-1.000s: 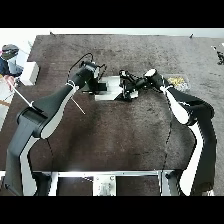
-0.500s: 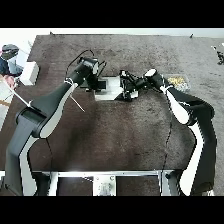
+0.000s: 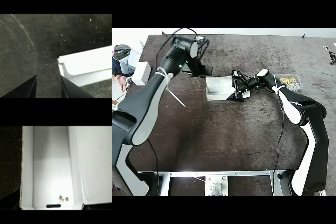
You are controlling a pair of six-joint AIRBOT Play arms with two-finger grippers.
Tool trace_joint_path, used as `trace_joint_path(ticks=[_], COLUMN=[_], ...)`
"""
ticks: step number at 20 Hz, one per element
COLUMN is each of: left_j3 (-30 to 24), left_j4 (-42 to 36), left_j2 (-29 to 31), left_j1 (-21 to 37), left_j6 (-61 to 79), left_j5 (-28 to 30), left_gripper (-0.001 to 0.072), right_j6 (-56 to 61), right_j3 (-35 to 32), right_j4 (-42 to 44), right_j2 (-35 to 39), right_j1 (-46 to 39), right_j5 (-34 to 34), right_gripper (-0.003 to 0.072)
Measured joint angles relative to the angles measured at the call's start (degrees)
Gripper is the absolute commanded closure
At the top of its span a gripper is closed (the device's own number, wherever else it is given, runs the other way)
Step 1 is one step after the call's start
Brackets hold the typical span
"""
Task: Fold the box and place the chain.
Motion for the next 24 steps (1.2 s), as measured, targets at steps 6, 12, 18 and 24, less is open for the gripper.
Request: trace_joint_path(ticks=[6,12,18,24], left_j3=[-0.4,-4.2,-14.0,-18.8], left_j4=[-0.5,-31.3,-52.0,-62.0], left_j2=[1.9,1.8,0.0,-6.7], left_j1=[2.1,13.2,19.7,21.0], left_j6=[14.5,50.3,84.7,103.3], left_j5=[8.3,11.1,9.1,5.1], left_gripper=[0.0262,0.0015,0.0016,-0.0011], right_j6=[0.0,0.0,0.0,0.0], right_j3=[0.0,0.0,0.0,0.0], right_j4=[0.0,0.0,0.0,0.0], right_j2=[0.0,0.0,0.0,0.0], right_j1=[0.0,0.0,0.0,0.0], right_j5=[0.0,0.0,0.0,0.0], right_gripper=[0.0236,0.0236,0.0236,0.0236])
